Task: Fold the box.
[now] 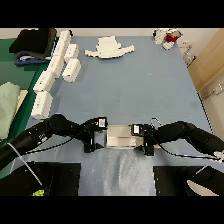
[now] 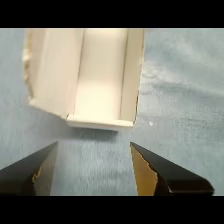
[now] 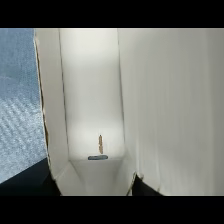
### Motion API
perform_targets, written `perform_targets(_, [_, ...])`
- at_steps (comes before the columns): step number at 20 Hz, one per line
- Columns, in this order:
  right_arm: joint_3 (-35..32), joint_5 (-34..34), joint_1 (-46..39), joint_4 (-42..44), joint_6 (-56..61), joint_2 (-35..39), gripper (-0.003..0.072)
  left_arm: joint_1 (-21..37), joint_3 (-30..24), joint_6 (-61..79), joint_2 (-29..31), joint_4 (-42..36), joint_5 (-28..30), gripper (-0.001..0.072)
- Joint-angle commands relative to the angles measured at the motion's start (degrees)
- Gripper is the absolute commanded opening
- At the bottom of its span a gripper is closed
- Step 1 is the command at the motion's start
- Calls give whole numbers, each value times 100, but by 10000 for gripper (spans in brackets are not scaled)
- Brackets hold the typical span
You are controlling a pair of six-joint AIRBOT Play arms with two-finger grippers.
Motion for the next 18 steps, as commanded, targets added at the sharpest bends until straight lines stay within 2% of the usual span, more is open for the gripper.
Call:
perform_targets(1, [-2,0,4,2,2,-2,513,15,-177,1589,-328,-1156,306,697])
perform_targets(6, [-2,0,4,2,2,-2,513,-98,-177,2216,-695,-1471,348,697])
perform_targets(12, [-2,0,4,2,2,-2,513,-236,-177,2218,-1082,-1552,540,697])
perform_targets(18, [-2,2,4,2,2,-2,513,-236,-170,2203,-1187,-1526,597,697])
